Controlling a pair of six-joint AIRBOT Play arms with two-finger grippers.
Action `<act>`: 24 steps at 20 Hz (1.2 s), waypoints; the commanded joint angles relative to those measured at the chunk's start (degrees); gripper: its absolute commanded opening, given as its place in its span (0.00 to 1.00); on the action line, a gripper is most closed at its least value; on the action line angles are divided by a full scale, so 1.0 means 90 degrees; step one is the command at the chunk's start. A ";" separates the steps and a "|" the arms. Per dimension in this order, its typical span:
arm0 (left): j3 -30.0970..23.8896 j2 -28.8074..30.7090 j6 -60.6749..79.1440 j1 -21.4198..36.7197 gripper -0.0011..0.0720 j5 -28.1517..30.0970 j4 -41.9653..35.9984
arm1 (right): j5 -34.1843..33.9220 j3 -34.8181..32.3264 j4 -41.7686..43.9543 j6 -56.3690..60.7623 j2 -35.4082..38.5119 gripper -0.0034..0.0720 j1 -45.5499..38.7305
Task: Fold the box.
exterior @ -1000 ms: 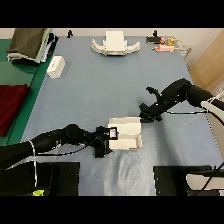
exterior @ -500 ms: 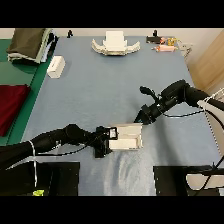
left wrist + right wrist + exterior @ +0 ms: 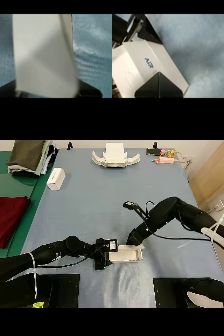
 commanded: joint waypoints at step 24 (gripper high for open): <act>0.0005 0.0002 0.0000 0.0002 0.65 0.0000 -0.0002 | 0.2467 -0.1863 -0.1814 -0.2266 0.2266 0.74 0.2387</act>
